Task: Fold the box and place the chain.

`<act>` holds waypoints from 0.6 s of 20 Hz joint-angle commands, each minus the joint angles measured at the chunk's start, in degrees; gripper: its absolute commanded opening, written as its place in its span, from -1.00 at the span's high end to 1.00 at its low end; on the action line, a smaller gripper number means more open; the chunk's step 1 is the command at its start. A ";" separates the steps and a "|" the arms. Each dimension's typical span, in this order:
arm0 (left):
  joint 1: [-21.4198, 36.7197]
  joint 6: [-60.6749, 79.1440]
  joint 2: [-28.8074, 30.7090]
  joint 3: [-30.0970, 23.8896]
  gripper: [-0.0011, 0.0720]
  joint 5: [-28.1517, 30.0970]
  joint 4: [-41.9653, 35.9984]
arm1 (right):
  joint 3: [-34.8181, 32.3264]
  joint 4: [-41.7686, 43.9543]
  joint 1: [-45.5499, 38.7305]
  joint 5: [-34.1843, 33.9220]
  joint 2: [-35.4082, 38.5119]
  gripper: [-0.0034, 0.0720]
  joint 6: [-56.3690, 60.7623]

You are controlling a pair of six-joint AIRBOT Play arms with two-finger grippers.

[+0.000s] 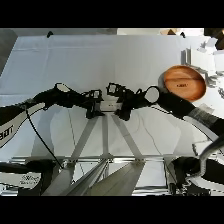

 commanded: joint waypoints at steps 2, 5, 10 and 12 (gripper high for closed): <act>0.02 -0.04 0.02 -0.02 0.40 0.13 -0.04 | -0.07 2.86 0.00 -0.55 3.82 -0.60 -0.02; 0.02 -0.04 0.02 -0.02 0.40 0.13 -0.04 | -0.07 8.04 0.00 -0.59 5.97 0.08 0.00; 0.02 -0.04 0.02 -0.02 0.40 0.13 -0.04 | -0.17 20.02 -1.36 -0.09 2.86 0.88 0.04; 0.02 -0.04 0.02 -0.02 0.40 0.13 -0.04 | -0.46 25.97 -3.58 -0.07 -0.31 0.88 3.82</act>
